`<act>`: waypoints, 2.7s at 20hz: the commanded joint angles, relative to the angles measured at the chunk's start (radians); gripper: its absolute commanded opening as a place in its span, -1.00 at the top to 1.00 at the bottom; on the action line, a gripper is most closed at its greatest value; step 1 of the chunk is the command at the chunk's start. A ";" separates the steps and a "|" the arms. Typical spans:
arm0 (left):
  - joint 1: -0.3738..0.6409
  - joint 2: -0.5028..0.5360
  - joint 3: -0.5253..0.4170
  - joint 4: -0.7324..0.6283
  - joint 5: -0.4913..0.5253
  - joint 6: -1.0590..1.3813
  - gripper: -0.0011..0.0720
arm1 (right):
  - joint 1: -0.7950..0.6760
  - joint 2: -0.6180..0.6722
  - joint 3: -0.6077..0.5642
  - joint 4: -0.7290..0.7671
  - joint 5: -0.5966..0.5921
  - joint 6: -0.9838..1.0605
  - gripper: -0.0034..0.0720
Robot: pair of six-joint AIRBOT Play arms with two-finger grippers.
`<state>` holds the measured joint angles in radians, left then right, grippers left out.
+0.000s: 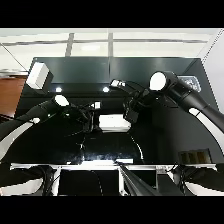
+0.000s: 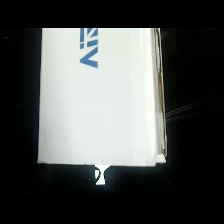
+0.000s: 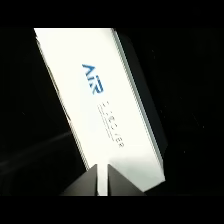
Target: Fold the box and place the chain.
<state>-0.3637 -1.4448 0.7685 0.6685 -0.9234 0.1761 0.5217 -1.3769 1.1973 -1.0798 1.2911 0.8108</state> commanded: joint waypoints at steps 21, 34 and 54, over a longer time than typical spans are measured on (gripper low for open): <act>0.000 0.000 0.001 0.000 0.000 0.000 -0.16 | -0.114 0.046 -0.383 0.611 -0.292 0.554 0.85; 0.000 0.000 0.001 0.000 0.001 0.000 -0.16 | -0.076 0.045 -0.404 0.538 -0.307 0.577 0.85; 0.001 0.002 0.001 0.001 -0.001 -0.018 -0.35 | -0.161 0.180 -0.253 0.409 -0.209 0.580 0.85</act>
<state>-0.3637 -1.4448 0.7685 0.6678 -0.9230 0.1703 0.4290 -1.2583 0.8875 -0.6518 1.0218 1.4109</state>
